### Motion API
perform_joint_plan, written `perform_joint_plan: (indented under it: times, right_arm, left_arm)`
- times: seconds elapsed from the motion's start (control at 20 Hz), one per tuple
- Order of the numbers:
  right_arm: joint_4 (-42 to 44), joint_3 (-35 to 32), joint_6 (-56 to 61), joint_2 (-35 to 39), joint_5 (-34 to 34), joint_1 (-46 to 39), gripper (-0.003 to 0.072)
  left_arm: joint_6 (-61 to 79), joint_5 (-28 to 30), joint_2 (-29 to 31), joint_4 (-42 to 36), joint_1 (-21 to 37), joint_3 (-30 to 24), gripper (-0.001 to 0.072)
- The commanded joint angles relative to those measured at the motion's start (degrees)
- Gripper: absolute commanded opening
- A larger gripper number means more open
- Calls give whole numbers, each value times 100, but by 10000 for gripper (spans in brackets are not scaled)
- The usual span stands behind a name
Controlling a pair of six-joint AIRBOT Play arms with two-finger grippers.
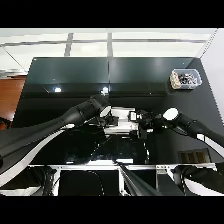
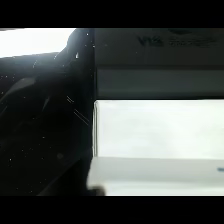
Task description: Fold the box and place the chain.
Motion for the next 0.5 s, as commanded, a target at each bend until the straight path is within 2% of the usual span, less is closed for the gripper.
perform_joint_plan:
  times: [0.0,0.2,0.3,0.45]
  right_arm:
    - [4,4,0,0,22,7,242]
    - [55,4,81,2,188,7,246]
    - [122,33,533,22,179,4,717]
    - [-997,229,1650,470,695,-11,716]
  left_arm:
    - [2,-31,-33,-15,0,0,25]
    - [2,-24,-59,-17,0,0,25]
    - [2,-24,-59,-17,4,2,25]
    - [2,-55,-59,-15,4,2,25]
